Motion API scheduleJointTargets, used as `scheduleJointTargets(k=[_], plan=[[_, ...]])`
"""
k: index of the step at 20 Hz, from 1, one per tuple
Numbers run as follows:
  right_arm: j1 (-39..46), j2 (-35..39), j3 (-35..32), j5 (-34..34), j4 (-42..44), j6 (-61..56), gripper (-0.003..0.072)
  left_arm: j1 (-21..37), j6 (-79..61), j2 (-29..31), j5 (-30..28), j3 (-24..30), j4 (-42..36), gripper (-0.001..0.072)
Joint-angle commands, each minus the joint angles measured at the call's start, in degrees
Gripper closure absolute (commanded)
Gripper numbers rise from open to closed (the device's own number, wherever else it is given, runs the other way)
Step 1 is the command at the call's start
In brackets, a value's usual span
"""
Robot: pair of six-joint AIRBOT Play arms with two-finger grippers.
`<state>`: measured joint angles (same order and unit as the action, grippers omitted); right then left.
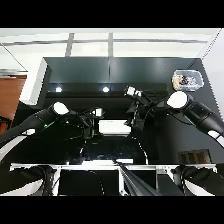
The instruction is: Fold the box and place the chain.
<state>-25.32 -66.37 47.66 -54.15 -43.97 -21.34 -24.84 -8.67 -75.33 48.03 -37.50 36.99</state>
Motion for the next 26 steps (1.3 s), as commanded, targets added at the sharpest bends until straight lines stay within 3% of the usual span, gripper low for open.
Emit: scheduleJointTargets(k=[1,6,7,15,16,17,22,24,26], plan=[[-2.2,0.0,0.1,-0.8,-1.3,4.7,0.0059,0.0,0.0,0.0,0.4,0.0,0.0,0.0312],[-2.2,-0.3,-0.1,-1.7,-1.1,4.7,0.0063,0.0,0.0,0.0,0.4,0.0,0.0,0.0312],[-2.2,-0.9,-0.4,-1.1,-1.1,4.7,0.0096,0.0,0.0,0.0,0.4,0.0,0.0,0.0312],[-2.2,-2.7,-0.9,3.0,-0.2,4.7,0.0097,0.0,0.0,0.0,0.4,0.0,0.0,0.0312],[-2.2,-2.7,-0.9,2.9,-0.2,4.7,0.0198,0.0,0.0,0.0,0.4,0.0,0.0,0.0312],[-2.2,-2.7,-0.9,2.6,0.1,4.6,0.0241,0.0,0.0,0.0,0.4,0.0,0.0,0.0312],[-2.2,-2.6,-0.7,0.9,1.1,3.8,0.0284,0.0,0.0,0.0,0.4,0.0,0.0,0.0312],[-2.2,-2.6,-0.7,0.8,1.0,3.8,0.0487,0.0,0.0,0.0,0.4,0.0,0.0,0.0312],[-2.2,-2.6,-0.7,0.8,0.9,3.8,0.0486,0.0,0.0,0.0,0.4,0.0,0.0,0.0312]])
